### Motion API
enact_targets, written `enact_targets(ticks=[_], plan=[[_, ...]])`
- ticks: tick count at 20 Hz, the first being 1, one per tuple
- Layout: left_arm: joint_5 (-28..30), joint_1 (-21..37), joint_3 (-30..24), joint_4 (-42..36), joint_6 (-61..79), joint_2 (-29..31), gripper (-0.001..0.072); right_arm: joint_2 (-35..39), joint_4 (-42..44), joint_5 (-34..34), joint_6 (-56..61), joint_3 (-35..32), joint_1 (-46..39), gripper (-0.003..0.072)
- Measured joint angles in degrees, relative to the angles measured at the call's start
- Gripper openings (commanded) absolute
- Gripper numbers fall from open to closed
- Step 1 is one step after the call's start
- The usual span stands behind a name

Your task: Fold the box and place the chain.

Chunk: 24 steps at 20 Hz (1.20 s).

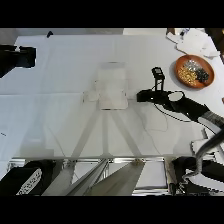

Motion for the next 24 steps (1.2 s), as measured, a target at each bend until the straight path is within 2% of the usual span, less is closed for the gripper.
enact_targets(ticks=[10, 18, 21, 24], plan=[[-0.02, 0.0, 0.0, -0.04, 0.0, 0.02, 0.0693, 0.02, 0.02, 0.31, 0.09, 0.0, 0.0, 0.001], [-0.74, 0.0, 0.0, -4.48, 0.28, -0.17, 0.0692, 0.0, 0.04, 0.37, 0.11, 0.0, 0.0, 0.001], [-1.6, -0.48, 0.2, -3.96, 2.32, -2.25, 0.0692, 0.0, 0.02, 0.35, 0.11, 0.0, 0.0, 0.001], [-4.31, -2.56, 3.58, -3.69, 5.31, -8.26, 0.0692, 0.0, 0.02, 0.35, 0.11, 0.02, 0.0, 0.001]])
